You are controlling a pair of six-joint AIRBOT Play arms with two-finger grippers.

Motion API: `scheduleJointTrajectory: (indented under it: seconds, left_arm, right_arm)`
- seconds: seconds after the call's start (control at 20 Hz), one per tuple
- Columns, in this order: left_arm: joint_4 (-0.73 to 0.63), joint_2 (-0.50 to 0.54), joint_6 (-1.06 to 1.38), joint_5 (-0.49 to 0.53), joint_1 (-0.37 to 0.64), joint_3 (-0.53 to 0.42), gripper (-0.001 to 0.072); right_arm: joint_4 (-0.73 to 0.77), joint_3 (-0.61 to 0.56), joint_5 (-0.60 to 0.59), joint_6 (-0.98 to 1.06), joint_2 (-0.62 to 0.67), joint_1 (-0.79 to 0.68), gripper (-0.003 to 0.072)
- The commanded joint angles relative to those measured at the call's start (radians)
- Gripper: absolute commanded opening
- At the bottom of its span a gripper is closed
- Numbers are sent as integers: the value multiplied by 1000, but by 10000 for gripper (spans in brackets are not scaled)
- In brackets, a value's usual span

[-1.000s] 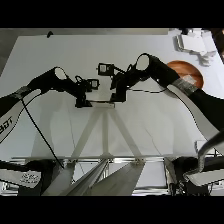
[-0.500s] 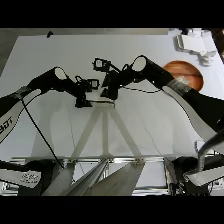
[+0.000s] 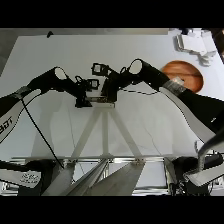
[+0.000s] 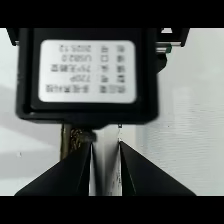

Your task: Fold the box and place the chain.

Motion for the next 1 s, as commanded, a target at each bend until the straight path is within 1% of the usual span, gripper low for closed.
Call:
scheduleJointTrajectory:
  seconds: [0.0,0.1,0.15,0.2,0.25,0.3,0.4,0.45,0.5,0.65,0.75,0.8,0.85,0.9,0.95]
  left_arm:
    - [0,1,1,0,0,0,17]
    - [0,1,1,0,0,0,17]
    - [0,1,1,0,0,0,17]
    - [0,1,1,0,0,0,17]
    - [0,1,1,0,0,0,17]
    - [0,1,1,0,0,0,17]
    - [0,1,1,0,0,0,17]
    - [0,1,1,0,0,0,17]
    - [0,1,1,0,0,0,17]
    - [0,1,1,1,0,0,17]
    - [0,1,1,0,0,0,17]
    - [0,1,1,1,0,0,17]
    - [0,1,1,0,0,0,17]
    - [0,1,1,0,0,0,17]
    - [0,1,1,0,0,0,17]
  right_arm:
    - [-19,-26,-13,0,-1,16,169]
    - [-18,-69,-48,0,-1,27,170]
    - [-19,-88,-55,-1,-1,29,184]
    - [-19,-98,-60,0,-1,29,261]
    - [-18,-98,-60,0,0,29,431]
    - [-15,-98,-59,-1,3,29,491]
    - [-14,-98,-59,0,6,29,492]
    - [-14,-98,-58,0,10,29,503]
    - [-14,-98,-58,0,18,29,530]
    - [3,-98,-58,0,63,16,532]
    - [68,-97,-58,6,93,-5,525]
    - [122,-98,-57,36,104,-19,486]
    - [182,-98,-45,90,106,-34,348]
    - [241,-98,-25,160,101,-45,106]
    - [275,-98,-10,227,92,-51,17]
